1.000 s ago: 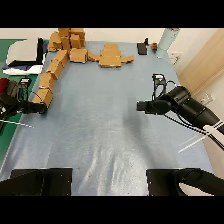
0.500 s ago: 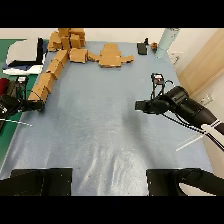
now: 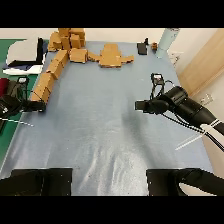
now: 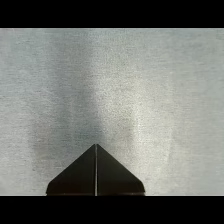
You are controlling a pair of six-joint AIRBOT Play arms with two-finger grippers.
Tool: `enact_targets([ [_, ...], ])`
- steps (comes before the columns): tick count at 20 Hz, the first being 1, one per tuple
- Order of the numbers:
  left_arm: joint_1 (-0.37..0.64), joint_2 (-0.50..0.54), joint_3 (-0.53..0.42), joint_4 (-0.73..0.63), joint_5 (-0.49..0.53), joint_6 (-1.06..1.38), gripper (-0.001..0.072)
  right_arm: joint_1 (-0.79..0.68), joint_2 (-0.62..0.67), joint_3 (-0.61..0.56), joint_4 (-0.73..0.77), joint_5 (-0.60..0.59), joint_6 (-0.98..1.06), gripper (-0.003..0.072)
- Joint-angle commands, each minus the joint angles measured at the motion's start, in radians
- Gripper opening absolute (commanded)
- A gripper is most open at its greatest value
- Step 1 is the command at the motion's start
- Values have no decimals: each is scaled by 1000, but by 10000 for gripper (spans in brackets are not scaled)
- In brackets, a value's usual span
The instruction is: Fold the box.
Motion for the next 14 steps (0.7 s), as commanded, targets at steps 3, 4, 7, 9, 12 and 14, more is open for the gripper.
enact_targets([
  [3,0,-55,0,-3,-18,1,483,0,-1,1,10,3,0,8],
  [4,0,-55,0,-3,-19,1,483,0,-1,1,12,3,0,8],
  [7,0,-55,0,-2,-19,4,522,0,-1,1,12,3,0,8],
  [9,0,-55,0,-2,-19,4,699,0,-1,1,12,3,0,8],
  [12,2,-32,5,50,-69,3,699,0,-1,1,12,3,0,8],
  [14,2,6,26,140,-146,2,700,0,-1,1,12,3,0,8],
])
